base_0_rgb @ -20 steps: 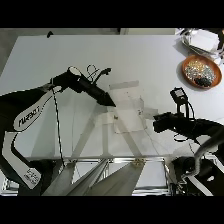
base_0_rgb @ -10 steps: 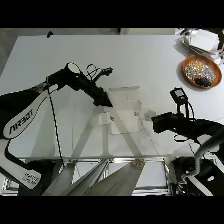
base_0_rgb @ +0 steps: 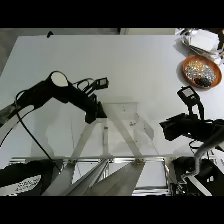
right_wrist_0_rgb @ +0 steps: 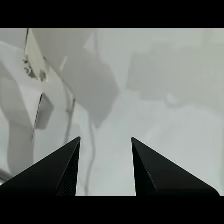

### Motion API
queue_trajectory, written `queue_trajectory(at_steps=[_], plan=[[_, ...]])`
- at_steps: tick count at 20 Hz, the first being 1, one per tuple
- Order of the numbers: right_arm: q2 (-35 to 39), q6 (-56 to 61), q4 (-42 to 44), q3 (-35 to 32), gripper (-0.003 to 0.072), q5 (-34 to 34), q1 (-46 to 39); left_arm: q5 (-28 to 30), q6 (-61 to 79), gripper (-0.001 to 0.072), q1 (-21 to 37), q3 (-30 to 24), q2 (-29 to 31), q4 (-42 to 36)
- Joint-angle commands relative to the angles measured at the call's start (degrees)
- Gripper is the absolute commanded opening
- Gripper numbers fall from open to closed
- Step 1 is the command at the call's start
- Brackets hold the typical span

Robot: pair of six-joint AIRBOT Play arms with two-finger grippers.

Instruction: Fold the box and place the chain.

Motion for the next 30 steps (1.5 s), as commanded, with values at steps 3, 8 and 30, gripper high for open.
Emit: queue_trajectory(at_steps=[3, 8, 30], plan=[[1.4, -0.59, 2.71, 0.68, 0.036, 2.21, 0.04, 15.78, 17.81, 0.0001, -1.84, -10.64, 2.97, -6.38], [1.4, -0.57, 2.97, 0.68, 0.036, 0.28, 0.04, 21.38, 22.4, 0.0004, -4.24, -10.64, -0.31, -6.58], [1.4, -0.59, 3.23, 0.63, 0.036, 0.15, 0.04, 15.89, 22.49, 0.0007, -4.09, -3.8, -7.85, -3.52]])
